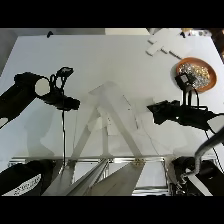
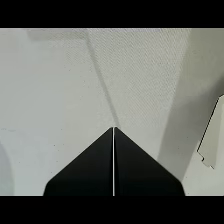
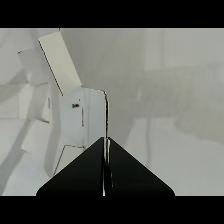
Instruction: Fold the box and place the chain.
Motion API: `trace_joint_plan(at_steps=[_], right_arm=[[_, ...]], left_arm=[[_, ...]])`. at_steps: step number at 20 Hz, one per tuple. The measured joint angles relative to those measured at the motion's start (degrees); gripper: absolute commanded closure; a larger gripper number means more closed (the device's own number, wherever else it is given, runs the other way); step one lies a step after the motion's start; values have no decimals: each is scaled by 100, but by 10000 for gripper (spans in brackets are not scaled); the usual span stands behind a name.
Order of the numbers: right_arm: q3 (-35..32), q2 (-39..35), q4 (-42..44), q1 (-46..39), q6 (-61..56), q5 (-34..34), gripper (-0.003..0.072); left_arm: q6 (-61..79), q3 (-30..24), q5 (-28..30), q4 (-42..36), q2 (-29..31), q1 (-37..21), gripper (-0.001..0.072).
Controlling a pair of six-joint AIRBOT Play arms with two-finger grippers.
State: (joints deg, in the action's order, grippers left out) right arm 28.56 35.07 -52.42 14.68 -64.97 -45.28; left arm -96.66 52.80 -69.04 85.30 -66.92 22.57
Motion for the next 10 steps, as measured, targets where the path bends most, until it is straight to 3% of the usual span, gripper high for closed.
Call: trace_joint_plan(at_steps=[5,10], right_arm=[[-39,-11,-138,138,-197,149,670],[-46,-11,-166,166,-254,70,670]], left_arm=[[0,-2,24,0,0,0,668],[151,-2,535,-74,-2,0,673]])
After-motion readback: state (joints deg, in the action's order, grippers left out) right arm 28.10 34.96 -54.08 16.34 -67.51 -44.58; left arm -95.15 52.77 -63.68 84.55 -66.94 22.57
